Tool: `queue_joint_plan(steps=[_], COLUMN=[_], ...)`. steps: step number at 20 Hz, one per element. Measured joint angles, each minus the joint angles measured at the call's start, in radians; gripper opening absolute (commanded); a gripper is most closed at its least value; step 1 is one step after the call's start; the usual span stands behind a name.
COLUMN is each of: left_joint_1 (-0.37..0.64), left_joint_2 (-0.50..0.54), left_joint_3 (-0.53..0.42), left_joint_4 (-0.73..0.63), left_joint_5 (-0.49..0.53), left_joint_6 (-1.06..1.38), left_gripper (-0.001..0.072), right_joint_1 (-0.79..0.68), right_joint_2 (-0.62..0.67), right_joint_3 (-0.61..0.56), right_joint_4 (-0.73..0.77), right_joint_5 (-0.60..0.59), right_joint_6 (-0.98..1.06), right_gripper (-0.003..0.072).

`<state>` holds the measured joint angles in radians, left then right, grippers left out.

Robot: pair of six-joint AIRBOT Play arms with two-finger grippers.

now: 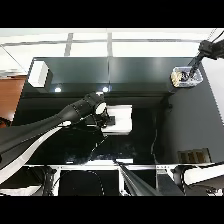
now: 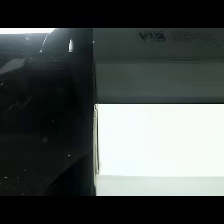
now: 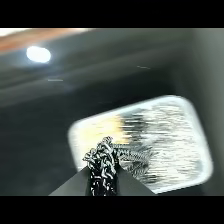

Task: Fold the box and place the chain.

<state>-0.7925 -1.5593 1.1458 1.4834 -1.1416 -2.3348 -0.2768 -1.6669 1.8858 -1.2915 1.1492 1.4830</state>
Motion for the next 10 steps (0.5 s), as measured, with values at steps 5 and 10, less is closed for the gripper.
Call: queue_joint_plan(steps=[5, 10], left_joint_1=[0.0, 0.0], left_joint_2=[0.0, 0.0], left_joint_3=[0.0, 0.0], left_joint_4=[-0.001, -0.003], left_joint_5=[0.01, 0.014], left_joint_6=[0.0, 0.0], left_gripper=[0.0029, 0.0029], right_joint_1=[0.007, 0.025], right_joint_2=[0.217, 0.431], right_joint_3=[-0.034, -0.087], right_joint_4=[0.153, 0.266], right_joint_5=[0.033, 0.101], right_joint_6=[-0.084, -0.126], right_gripper=[0.0017, 0.0017])
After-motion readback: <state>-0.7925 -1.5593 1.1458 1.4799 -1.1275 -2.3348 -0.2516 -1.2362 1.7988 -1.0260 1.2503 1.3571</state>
